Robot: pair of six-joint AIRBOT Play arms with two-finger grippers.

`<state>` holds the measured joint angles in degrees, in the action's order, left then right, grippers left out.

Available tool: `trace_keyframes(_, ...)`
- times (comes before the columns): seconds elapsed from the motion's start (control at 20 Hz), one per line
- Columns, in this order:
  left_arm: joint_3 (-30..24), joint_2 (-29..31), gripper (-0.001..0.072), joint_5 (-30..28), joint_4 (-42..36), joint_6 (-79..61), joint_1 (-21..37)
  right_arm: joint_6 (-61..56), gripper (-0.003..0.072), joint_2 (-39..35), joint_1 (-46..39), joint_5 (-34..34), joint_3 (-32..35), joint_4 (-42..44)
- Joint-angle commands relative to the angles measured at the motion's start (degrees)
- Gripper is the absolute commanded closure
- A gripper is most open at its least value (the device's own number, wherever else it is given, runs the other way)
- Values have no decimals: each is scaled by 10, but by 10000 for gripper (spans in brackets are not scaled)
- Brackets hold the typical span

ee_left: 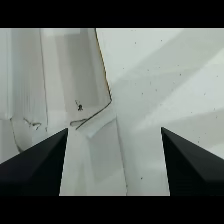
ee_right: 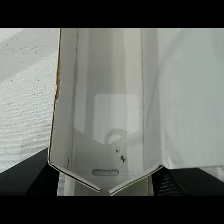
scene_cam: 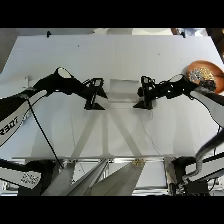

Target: Fold the box and place the chain.

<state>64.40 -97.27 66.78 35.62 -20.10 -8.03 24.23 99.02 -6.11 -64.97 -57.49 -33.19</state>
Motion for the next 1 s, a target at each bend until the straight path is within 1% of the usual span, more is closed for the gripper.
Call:
trace_keyframes(0.0, -3, -1, 90, -5, -3, -9, -11, 0, 170, 0, 0, 0, 0, 0)
trace_keyframes(0.1, -3, 0, 162, -5, 4, -9, -8, 0, 170, 0, 0, 0, 0, 0)
trace_keyframes(0.2, -3, 3, 162, 0, 16, -8, 6, 0, 170, 0, 0, 0, 0, 0)
trace_keyframes(0.35, -3, 4, 162, 0, 12, -2, 39, 0, 170, 0, 0, 0, 0, 0)
trace_keyframes(0.45, -3, 3, 164, -19, 12, -2, 49, 0, 170, 0, 0, 0, 0, 0)
trace_keyframes(0.6, -3, -2, 164, -62, -24, -2, 47, 0, 170, 0, 0, 0, 0, 0)
trace_keyframes(0.7, -2, -11, 164, -76, -53, 0, 42, 0, 170, 0, 0, 0, 0, 0)
trace_keyframes(0.95, -3, -20, 164, -59, -45, 0, 11, 0, 170, 0, 0, 0, 0, 0)
